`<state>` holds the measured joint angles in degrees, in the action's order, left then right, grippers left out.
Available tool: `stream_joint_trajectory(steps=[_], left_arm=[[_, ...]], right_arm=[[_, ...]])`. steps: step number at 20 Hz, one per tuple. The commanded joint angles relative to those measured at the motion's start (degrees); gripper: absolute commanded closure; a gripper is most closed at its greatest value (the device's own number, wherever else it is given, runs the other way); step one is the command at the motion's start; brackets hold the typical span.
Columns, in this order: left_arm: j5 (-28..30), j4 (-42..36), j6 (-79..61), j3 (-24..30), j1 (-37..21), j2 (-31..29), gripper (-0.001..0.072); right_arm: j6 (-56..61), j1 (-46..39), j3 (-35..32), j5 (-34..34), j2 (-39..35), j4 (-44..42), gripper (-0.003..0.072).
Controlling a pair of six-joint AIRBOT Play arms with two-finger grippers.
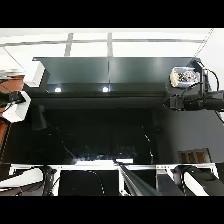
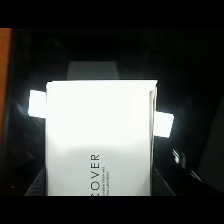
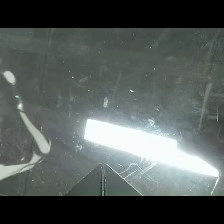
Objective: Fold the box and place the chain.
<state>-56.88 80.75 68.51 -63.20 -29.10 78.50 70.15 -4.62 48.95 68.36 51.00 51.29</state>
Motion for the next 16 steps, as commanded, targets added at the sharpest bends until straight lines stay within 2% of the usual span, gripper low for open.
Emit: stream_joint_trajectory(steps=[1,4,8,16], left_arm=[[10.86,-2.14,-6.25,-0.09,-0.63,2.95,0.0414],[16.06,-2.43,-6.21,-0.11,1.86,5.57,0.0414],[16.55,-3.89,-6.36,-0.87,3.85,8.2,0.0414],[21.27,-3.93,-6.43,-1.7,4.0,9.73,0.0414]], right_arm=[[0.52,0.02,0.04,-0.57,-0.02,-0.02,0.0671],[1.68,0.02,0.07,-0.85,0.0,0.0,0.0671],[1.68,0.02,0.04,-2.21,0.0,0.0,0.0671],[2.38,0.02,0.04,-2.75,0.0,0.0,0.0672]])
